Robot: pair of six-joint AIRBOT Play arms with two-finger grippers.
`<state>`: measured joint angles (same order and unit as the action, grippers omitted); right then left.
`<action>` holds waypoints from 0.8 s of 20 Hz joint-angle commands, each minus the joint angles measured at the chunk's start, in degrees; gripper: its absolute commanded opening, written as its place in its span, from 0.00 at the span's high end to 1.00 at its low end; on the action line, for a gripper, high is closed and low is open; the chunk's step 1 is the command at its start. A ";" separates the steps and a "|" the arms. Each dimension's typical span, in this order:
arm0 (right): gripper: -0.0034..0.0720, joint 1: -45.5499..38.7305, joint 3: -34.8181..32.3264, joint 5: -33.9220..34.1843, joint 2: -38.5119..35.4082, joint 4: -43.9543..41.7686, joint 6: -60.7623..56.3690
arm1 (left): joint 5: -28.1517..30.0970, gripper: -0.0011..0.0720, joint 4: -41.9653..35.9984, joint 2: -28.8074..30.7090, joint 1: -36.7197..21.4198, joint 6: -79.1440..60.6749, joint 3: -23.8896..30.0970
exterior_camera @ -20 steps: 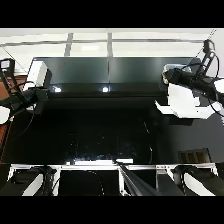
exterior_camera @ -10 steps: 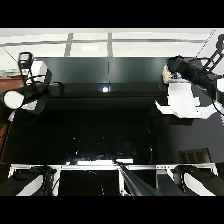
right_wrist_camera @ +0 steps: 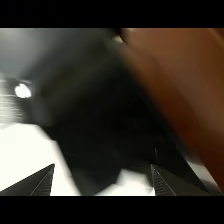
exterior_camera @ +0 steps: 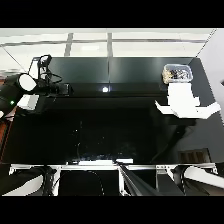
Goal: Fold the box and place the chain.
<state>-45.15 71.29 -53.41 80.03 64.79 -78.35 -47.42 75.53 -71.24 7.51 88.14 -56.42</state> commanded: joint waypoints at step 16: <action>0.78 1.81 22.91 -35.23 25.29 0.70 17.53 | -1.53 0.02 -1.07 -0.70 0.07 3.80 -0.52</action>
<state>-44.49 92.99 -86.96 106.21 65.28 -61.25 -48.71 74.52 -71.92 7.55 91.90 -56.90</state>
